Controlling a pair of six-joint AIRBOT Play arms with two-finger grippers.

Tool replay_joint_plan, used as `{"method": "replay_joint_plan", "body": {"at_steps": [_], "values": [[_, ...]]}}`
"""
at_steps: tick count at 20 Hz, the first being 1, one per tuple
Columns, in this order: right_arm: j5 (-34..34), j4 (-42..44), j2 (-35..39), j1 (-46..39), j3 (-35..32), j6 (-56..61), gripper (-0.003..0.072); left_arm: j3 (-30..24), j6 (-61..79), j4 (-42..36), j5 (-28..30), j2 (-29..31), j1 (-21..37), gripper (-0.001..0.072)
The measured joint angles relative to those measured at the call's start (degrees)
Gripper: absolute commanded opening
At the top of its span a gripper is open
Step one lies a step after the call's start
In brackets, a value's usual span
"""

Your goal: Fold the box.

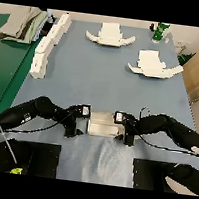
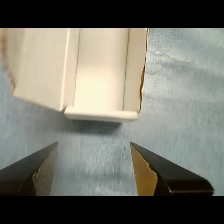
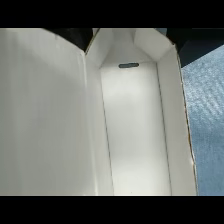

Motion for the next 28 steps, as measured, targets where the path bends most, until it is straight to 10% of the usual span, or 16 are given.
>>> {"method": "replay_joint_plan", "body": {"at_steps": [20,23,28], "values": [[0.00,-0.02,0.00,-0.02,0.00,0.00,0.0522,-0.50,14.05,-13.81,10.23,-9.84,-6.97,0.0703],[0.00,-0.02,0.00,-0.02,0.00,-0.02,0.0522,-0.50,14.14,-14.05,10.47,-9.99,-7.30,0.0467],[0.00,-0.02,0.00,-0.02,0.00,-0.04,0.0523,-0.50,14.12,-14.05,10.58,-9.99,-7.48,0.0468]]}}
